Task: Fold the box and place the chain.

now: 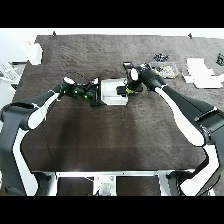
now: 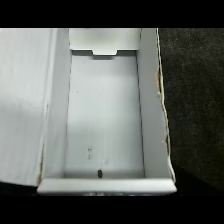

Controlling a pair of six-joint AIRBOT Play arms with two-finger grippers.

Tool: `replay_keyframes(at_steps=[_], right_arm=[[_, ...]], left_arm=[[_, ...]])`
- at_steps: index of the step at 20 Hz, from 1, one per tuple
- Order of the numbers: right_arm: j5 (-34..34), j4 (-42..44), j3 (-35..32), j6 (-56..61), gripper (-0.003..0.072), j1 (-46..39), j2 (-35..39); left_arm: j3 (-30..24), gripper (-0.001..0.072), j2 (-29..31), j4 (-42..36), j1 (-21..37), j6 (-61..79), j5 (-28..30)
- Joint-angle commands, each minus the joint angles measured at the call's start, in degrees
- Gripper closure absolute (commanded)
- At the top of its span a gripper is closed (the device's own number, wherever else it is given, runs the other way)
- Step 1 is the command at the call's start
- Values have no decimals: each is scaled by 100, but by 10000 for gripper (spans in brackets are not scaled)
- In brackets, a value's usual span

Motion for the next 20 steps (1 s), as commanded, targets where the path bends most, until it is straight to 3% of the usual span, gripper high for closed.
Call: replay_keyframes(at_steps=[1, 12, 13, 15, 17, 18, 20], right_arm=[[162, -50, 0, 57, 269, 9, -118], [155, -461, 0, 507, 432, 136, -201], [157, -457, 0, 509, 493, 140, -201], [160, -457, 0, 667, 514, 149, -201], [160, -459, 0, 761, 585, 184, -201], [160, -461, 0, 761, 651, 221, -201], [157, -505, 0, 761, 670, 273, -201]], left_arm=[[0, 293, -4, 0, 0, 2, 0], [0, 293, -4, 0, 0, 2, 0], [0, 293, -4, 0, 0, 0, 0], [0, 293, -4, 0, 0, 2, 0], [0, 293, -4, 0, 0, 2, 0], [0, 293, -4, 0, 0, 2, 0], [0, 293, -4, 0, 0, 2, 0]])
